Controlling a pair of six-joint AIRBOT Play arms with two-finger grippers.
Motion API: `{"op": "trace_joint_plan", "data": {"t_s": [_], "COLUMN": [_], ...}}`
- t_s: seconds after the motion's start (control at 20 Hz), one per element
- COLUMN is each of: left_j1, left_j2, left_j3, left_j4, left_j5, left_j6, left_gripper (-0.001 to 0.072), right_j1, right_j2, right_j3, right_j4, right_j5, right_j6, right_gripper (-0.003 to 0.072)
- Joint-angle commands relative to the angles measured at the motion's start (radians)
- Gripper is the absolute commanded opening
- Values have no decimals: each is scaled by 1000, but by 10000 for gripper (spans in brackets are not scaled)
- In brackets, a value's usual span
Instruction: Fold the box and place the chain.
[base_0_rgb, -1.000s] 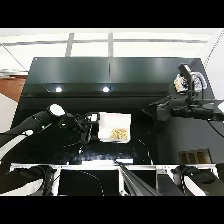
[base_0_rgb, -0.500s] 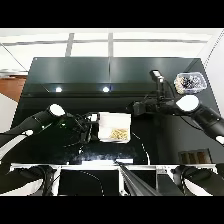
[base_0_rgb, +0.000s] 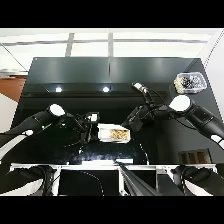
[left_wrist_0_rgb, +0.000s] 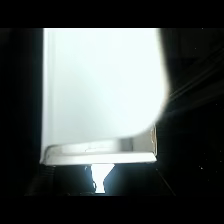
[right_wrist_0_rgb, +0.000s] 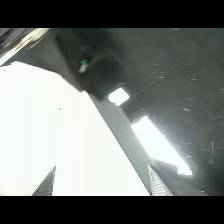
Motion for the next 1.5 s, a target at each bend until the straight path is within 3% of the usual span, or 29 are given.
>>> {"op": "trace_joint_plan", "data": {"t_s": [0.0,0.35,0.5,0.55,0.75,0.8,0.85,1.1,1.25,1.45], "left_j1": [0,0,0,0,0,0,0,0,0,0], "left_j2": [0,0,0,0,0,0,0,0,0,0], "left_j3": [1,1,1,1,1,1,1,1,1,1], "left_j4": [0,0,0,0,0,0,0,0,0,0], "left_j5": [0,0,0,0,0,0,0,0,0,0], "left_j6": [0,0,0,0,0,0,0,0,0,0], "left_gripper": [404,404,404,404,404,404,404,404,404,404], "right_j1": [35,196,230,238,246,246,246,246,246,250], "right_j2": [5,5,5,5,6,11,22,71,71,72], "right_j3": [20,20,20,20,20,20,20,19,9,-49], "right_j4": [-42,-250,-313,-313,-311,-311,-312,-387,-383,-344], "right_j5": [85,65,5,-20,-32,-29,-27,3,-49,-141], "right_j6": [-54,-54,-51,-51,-50,-50,-46,43,48,51], "right_gripper": [706,706,705,620,501,413,373,357,309,309]}}
